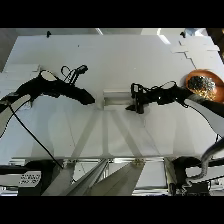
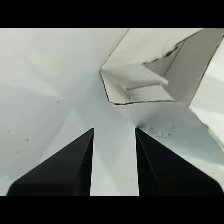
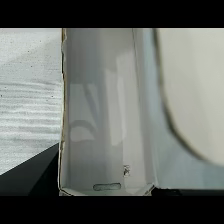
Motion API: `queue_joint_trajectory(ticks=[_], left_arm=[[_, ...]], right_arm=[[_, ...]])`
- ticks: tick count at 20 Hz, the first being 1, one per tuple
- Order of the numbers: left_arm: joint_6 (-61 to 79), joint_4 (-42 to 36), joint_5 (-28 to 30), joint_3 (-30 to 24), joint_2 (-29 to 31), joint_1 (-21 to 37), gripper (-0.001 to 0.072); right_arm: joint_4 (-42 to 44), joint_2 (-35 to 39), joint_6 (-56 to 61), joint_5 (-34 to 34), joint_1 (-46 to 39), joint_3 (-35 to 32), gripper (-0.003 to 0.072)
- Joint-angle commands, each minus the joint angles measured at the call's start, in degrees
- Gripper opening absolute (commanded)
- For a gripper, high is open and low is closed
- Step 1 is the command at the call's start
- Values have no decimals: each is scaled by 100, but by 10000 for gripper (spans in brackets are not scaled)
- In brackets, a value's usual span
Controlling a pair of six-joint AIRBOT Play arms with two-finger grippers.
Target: Fold the box and place the chain.
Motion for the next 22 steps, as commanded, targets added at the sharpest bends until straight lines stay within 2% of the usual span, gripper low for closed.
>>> queue_joint_trajectory(ticks=[1, 4, 5, 7, 8, 13, 17, 22], left_arm=[[247, -577, -188, 2, 35, 4, 339], [243, -651, -238, 0, -2, -2, 378], [240, -734, -267, 0, -57, -9, 446], [238, -942, -269, 0, -232, -31, 482], [236, -999, -271, 0, -321, -50, 527], [157, -1104, -326, 0, -511, -155, 541], [221, -1641, -299, 0, -511, -155, 540], [197, -1655, -289, 0, -599, -157, 535]], right_arm=[[0, 4, 0, 0, -2, 0, 377], [0, 4, 0, 0, -2, -2, 377], [0, 4, 0, 0, -2, -2, 377], [0, 4, 0, 0, 0, 0, 377], [0, 4, 0, 0, -2, 0, 377], [0, 4, 0, 0, -2, 0, 377], [0, 4, 0, 0, -2, 0, 377], [0, 4, 0, 0, -2, 0, 377]])
